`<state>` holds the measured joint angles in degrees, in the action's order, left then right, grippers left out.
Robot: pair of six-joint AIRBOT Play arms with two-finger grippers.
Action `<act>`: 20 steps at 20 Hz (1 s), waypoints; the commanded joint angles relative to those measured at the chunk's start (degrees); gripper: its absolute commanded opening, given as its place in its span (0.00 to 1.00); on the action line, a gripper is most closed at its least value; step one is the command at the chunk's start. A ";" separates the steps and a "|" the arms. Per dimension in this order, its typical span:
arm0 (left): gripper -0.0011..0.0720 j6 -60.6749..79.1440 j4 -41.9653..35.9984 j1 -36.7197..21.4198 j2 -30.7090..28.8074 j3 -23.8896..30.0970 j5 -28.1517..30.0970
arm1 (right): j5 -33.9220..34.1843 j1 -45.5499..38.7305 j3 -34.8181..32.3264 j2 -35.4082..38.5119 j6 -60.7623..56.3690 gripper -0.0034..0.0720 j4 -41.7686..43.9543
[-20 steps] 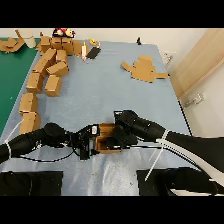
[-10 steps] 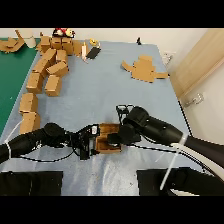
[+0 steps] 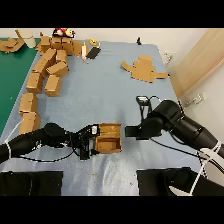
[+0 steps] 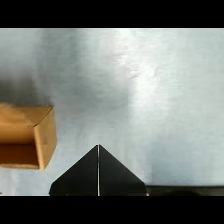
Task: Fold the box.
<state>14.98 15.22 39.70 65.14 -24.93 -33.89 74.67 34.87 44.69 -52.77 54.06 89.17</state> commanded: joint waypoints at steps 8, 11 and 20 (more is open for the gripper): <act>0.73 0.00 0.00 -0.04 -0.02 -0.02 0.02 | -12.81 -30.08 -4.57 -19.12 64.57 0.05 61.90; 0.73 0.02 0.00 -0.04 -0.02 -0.02 0.02 | -6.19 -27.47 -3.52 -23.04 73.46 0.05 67.32; 0.73 0.02 0.00 -0.04 -0.02 -0.02 0.02 | -13.29 -13.68 -8.90 -10.40 82.97 0.05 62.36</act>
